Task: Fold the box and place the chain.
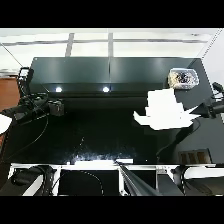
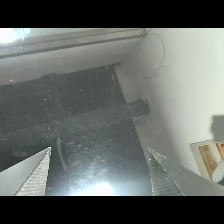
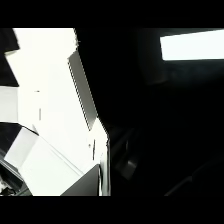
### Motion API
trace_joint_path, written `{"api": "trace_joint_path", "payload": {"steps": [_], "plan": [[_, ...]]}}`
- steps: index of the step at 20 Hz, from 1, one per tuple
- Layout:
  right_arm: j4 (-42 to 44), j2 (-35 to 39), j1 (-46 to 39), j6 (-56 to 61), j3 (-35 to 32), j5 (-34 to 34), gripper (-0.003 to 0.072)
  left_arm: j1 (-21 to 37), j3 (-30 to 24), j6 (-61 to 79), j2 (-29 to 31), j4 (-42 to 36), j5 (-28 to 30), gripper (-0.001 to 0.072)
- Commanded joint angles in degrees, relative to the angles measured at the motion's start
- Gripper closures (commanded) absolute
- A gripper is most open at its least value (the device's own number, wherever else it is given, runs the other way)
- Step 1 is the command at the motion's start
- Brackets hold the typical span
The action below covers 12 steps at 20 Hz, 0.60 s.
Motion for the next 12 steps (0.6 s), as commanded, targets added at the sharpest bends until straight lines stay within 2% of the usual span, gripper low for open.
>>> {"api": "trace_joint_path", "payload": {"steps": [1,8,12], "plan": [[4.4,8.2,7.1,-1.9,-7.3,-4.8,0.0644,0.0,0.0,0.0,0.0,-1.0,0.3,0.0003],[13.0,30.9,28.8,-6.3,-28.8,-22.1,0.0644,-0.9,0.0,0.0,-0.8,-3.3,0.2,0.0003],[15.8,37.9,41.5,-6.4,-38.6,-35.0,0.0644,-4.0,0.0,0.0,-5.5,-5.7,-0.9,0.0004]]}}
